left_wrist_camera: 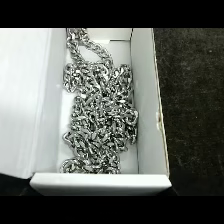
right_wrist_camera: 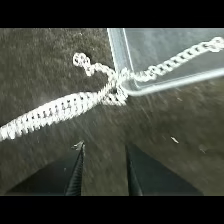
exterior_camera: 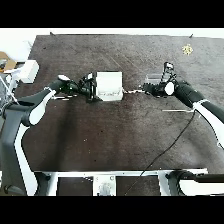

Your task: Fold the box and place the chain.

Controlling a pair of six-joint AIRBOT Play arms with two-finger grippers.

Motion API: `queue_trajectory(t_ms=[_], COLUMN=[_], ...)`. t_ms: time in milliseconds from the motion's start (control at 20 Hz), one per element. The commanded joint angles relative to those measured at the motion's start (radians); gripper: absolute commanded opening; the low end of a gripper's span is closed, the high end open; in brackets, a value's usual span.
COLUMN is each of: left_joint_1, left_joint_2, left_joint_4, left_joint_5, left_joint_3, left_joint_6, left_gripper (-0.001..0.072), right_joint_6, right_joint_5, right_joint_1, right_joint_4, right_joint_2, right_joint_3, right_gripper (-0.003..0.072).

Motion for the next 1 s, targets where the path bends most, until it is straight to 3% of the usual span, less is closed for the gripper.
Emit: queue_trajectory(t_ms=[0, 250, 300, 450, 500, 550, 750, 950], left_joint_1=[-0.001, -0.001, -0.001, -0.001, -0.001, -0.001, -0.001, -0.001], left_joint_2=[0.0, 0.0, 0.0, 0.0, 0.0, 0.0, 0.0, 0.0], left_joint_4=[0.001, 0.001, 0.001, 0.0, 0.0, 0.0, 0.001, 0.0], left_joint_5=[0.001, 0.001, 0.001, 0.001, 0.001, 0.001, 0.0, 0.001], left_joint_3=[0.0, 0.0, 0.0, 0.0, 0.0, 0.0, 0.0, 0.0], left_joint_6=[0.0, 0.0, 0.0, 0.0, 0.0, 0.0, 0.0, 0.0], left_gripper=[0.0341, 0.0341, 0.0341, 0.0341, 0.0341, 0.0341, 0.0341, 0.0341], right_joint_6=[-0.029, -0.029, -0.029, -0.029, -0.029, -0.029, -0.026, -0.095], right_joint_5=[-0.172, -0.282, -0.297, -0.312, -0.313, -0.317, -0.275, -0.241], right_joint_1=[-0.02, -0.019, -0.019, -0.02, -0.02, -0.021, -0.01, 0.078], right_joint_4=[0.15, 0.214, 0.226, 0.239, 0.238, 0.238, 0.249, 0.249], right_joint_2=[-0.074, -0.125, -0.127, -0.127, -0.127, -0.127, -0.1, 0.084], right_joint_3=[-0.016, -0.016, -0.016, -0.015, -0.016, -0.016, -0.014, -0.014], right_gripper=[0.0294, 0.0292, 0.0222, 0.0183, 0.0042, 0.0018, 0.0001, 0.0002])
